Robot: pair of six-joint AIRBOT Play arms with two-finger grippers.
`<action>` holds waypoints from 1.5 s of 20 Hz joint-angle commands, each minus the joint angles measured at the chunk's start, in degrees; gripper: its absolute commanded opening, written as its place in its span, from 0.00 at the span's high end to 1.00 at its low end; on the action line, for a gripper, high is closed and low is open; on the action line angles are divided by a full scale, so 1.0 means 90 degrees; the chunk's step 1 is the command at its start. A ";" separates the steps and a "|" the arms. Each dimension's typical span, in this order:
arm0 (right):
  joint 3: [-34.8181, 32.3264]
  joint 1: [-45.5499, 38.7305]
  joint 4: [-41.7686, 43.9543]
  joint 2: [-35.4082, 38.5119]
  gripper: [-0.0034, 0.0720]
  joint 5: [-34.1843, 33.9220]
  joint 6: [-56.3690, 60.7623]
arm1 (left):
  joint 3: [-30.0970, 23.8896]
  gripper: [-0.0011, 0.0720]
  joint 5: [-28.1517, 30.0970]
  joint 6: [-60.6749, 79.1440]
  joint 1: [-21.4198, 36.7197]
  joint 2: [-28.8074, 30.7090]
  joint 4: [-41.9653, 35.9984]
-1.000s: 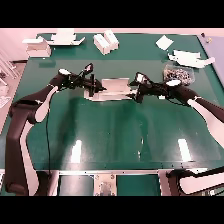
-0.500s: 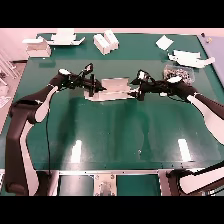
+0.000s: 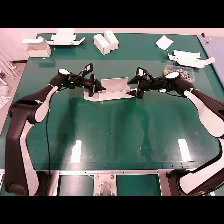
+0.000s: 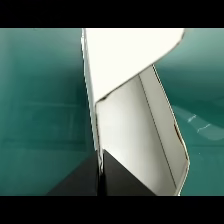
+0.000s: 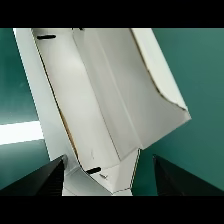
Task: Fold the box and place the chain.
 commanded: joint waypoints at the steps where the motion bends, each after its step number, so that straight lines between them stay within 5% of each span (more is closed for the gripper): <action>1: 0.0262 0.0002 -0.0022 -0.0182 0.10 0.0389 0.0027 | -0.0002 0.95 -0.0002 0.0002 -0.0005 0.0000 0.0002; 30: 0.0614 0.0131 -0.0019 -0.0928 0.10 0.1209 -0.0187 | -0.0002 0.95 0.0070 0.0002 -0.0005 0.0000 0.0002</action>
